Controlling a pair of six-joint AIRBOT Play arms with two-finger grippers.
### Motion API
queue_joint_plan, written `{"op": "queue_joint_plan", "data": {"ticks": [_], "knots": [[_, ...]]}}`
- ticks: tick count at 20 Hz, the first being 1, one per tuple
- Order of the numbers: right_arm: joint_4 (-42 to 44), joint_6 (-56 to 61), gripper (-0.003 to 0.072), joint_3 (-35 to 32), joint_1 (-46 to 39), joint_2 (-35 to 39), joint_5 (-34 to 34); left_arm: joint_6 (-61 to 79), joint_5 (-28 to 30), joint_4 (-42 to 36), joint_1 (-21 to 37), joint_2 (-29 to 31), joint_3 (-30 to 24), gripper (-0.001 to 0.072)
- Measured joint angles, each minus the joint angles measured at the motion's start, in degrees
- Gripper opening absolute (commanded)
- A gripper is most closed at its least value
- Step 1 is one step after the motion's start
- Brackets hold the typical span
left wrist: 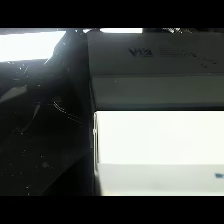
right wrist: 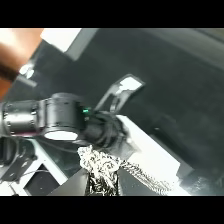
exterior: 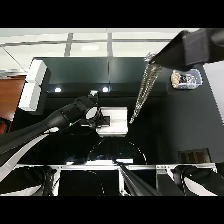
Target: Fold the box and place the chain.
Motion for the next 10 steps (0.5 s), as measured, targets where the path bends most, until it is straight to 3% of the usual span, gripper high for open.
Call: {"op": "queue_joint_plan", "data": {"ticks": [10], "knots": [[0.39,0.68,0.0007,-3.23,4.07,-0.55,-4.57,-0.02,0.02,0.00,0.00,-0.02,0.00,0.0027]]}}
